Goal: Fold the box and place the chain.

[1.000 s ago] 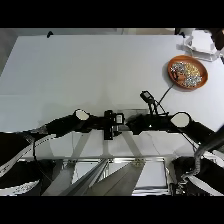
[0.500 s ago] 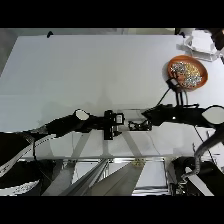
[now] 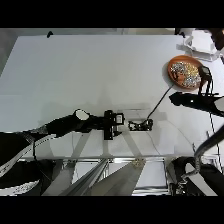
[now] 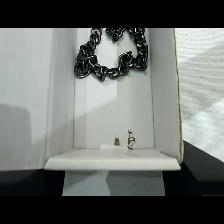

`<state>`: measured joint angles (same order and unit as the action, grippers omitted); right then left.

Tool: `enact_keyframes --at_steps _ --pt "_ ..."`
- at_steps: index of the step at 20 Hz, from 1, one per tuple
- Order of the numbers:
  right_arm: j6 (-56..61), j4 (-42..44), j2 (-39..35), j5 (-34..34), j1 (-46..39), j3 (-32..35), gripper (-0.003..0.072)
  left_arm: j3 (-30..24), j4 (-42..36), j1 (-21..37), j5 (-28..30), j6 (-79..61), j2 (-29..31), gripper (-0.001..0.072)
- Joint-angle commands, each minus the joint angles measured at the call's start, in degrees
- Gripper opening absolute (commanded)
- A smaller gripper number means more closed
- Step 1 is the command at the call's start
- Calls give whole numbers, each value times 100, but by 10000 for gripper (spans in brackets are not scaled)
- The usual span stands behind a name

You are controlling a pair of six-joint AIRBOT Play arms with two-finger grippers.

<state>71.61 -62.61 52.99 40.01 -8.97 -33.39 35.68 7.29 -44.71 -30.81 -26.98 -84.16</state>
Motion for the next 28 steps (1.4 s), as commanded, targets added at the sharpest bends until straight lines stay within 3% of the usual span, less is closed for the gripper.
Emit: enact_keyframes --at_steps 1,5,10,13,21,24,28 --pt "361 -337 1012 -911 -79 -345 238 0 2 -2 -9 0 2 273" --pt "562 -389 2120 -1137 -79 -1054 221 0 2 -2 -7 0 2 273" --pt "667 -402 2734 -1561 -72 -1314 220 0 2 -2 -7 0 2 273" --pt "815 -400 2909 -1862 -74 -1320 173 0 0 -2 -9 0 2 273" --pt "938 -278 3226 -2721 168 -1327 172 0 2 -2 -9 0 2 273" --pt "938 -286 3285 -2754 280 -1327 17 0 2 -2 -9 0 2 273" --pt "868 -293 2885 -2341 284 -1346 15 0 2 -2 -9 0 2 273"
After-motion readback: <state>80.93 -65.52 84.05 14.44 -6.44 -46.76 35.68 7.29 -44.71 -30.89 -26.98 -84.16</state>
